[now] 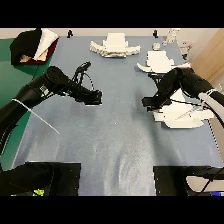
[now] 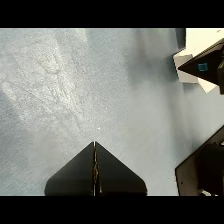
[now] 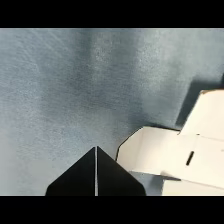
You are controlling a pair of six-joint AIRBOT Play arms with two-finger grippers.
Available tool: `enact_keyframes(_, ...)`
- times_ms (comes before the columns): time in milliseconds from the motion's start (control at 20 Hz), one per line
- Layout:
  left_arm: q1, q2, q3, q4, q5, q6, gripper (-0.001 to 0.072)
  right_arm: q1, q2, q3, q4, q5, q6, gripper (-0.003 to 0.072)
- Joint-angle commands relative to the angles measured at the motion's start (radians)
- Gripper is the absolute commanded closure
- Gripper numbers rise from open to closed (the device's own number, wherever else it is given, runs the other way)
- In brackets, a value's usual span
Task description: Fold the box.
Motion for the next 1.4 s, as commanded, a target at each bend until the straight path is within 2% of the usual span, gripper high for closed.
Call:
enact_keyframes(0, -0.002, -0.001, 0.0, 0.0, 0.031, 0.0, 0.0697, 0.001, -0.001, 0.0, 0.065, 0.061, 0.0, 0.0666)
enact_keyframes(250, -0.002, -0.003, 0.0, -0.001, 0.1, 0.0, 0.0697, 0.001, 0.0, 0.002, 0.14, 0.146, 0.02, 0.0665)
enact_keyframes(350, -0.002, -0.005, 0.0, -0.023, 0.119, 0.0, 0.0697, -0.003, 0.003, 0.034, 0.135, 0.114, 0.027, 0.0665)
enact_keyframes(450, -0.002, -0.005, 0.0, -0.025, 0.12, 0.001, 0.0697, -0.025, 0.014, 0.115, 0.09, 0.027, 0.028, 0.0664)
enact_keyframes(600, 0.001, -0.005, 0.0, -0.025, 0.032, 0.036, 0.0698, -0.093, 0.039, 0.249, -0.171, -0.176, 0.078, 0.0664)
enact_keyframes(700, 0.0, 0.004, 0.0, -0.022, -0.047, 0.077, 0.0698, -0.161, 0.047, 0.269, -0.42, -0.291, 0.079, 0.0664)
enact_keyframes(800, 0.0, 0.04, -0.015, -0.018, -0.08, 0.082, 0.0699, -0.271, 0.047, 0.252, -0.554, -0.334, 0.079, 0.0666)
enact_keyframes(950, 0.0, 0.163, -0.094, -0.018, -0.079, 0.056, 0.0699, -0.51, 0.045, 0.206, -0.505, -0.284, 0.075, 0.0665)
enact_keyframes(1000, 0.001, 0.209, -0.127, -0.018, -0.079, 0.04, 0.0699, -0.591, 0.039, 0.204, -0.478, -0.255, 0.06, 0.0622)
enact_keyframes(1050, 0.0, 0.252, -0.16, -0.018, -0.08, 0.025, 0.0698, -0.661, 0.034, 0.204, -0.454, -0.227, 0.049, 0.0436)
enact_keyframes(1100, -0.001, 0.283, -0.188, -0.018, -0.084, 0.025, 0.0697, -0.725, 0.027, 0.204, -0.426, -0.191, 0.03, 0.0385)
enact_keyframes(1200, -0.001, 0.303, -0.219, -0.018, -0.082, 0.005, 0.0697, -0.844, -0.005, 0.21, -0.327, -0.12, -0.037, 0.0385)
enact_keyframes(1350, -0.002, 0.293, -0.222, -0.024, -0.082, -0.031, 0.0696, -0.996, -0.114, 0.266, -0.098, -0.143, -0.159, 0.0385)
